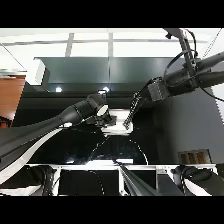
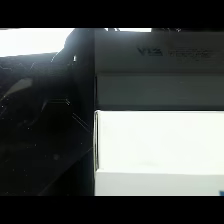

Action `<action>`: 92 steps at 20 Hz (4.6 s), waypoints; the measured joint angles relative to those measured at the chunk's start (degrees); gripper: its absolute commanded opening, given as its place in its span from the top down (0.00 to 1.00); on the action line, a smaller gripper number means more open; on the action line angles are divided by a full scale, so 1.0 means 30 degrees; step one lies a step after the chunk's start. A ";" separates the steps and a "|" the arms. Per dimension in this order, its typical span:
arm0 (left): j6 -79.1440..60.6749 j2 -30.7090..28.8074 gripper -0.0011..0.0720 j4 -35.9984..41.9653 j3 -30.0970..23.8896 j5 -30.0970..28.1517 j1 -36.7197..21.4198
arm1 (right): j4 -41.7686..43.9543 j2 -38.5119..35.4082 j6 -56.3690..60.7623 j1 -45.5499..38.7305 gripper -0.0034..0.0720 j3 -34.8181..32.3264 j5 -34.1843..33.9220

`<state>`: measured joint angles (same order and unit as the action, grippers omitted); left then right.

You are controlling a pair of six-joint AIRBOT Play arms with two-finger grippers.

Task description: Fold the box and place the chain.

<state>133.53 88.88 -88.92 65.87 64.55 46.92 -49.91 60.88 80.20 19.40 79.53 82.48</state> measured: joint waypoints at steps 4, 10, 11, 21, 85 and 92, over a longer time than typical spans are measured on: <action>0.0000 0.0000 0.95 0.0000 0.0000 0.0000 0.0000 | 0.1326 -0.0015 -0.0036 0.0058 0.94 0.0386 -0.0182; -0.0007 0.0000 0.95 0.0000 0.0000 0.0000 0.0000 | 0.2863 -0.0036 -0.0102 0.0102 0.94 0.1712 -0.0197; 0.0000 0.0000 0.95 0.0000 0.0000 0.0000 0.0000 | 0.2856 -0.0036 -0.0109 0.0160 0.94 0.1763 -0.0182; -0.0007 0.0000 0.95 0.0000 0.0000 0.0000 0.0000 | 0.1778 -0.0036 -0.0109 0.1333 0.94 -0.2441 -0.1406; -4.1113 -0.6040 0.01 1.6553 -1.0083 -0.0772 -1.2437 | -0.7271 -0.3920 0.2871 -0.5770 0.68 -1.1183 -0.5625; -4.7604 -0.5071 0.01 1.6830 -0.9377 -0.2885 -1.1803 | -0.7227 -0.3920 0.3082 -0.5770 0.68 -1.1205 -0.6076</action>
<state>-9.28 73.67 -38.44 37.74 55.90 11.51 -71.59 49.12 89.45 2.09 45.91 64.25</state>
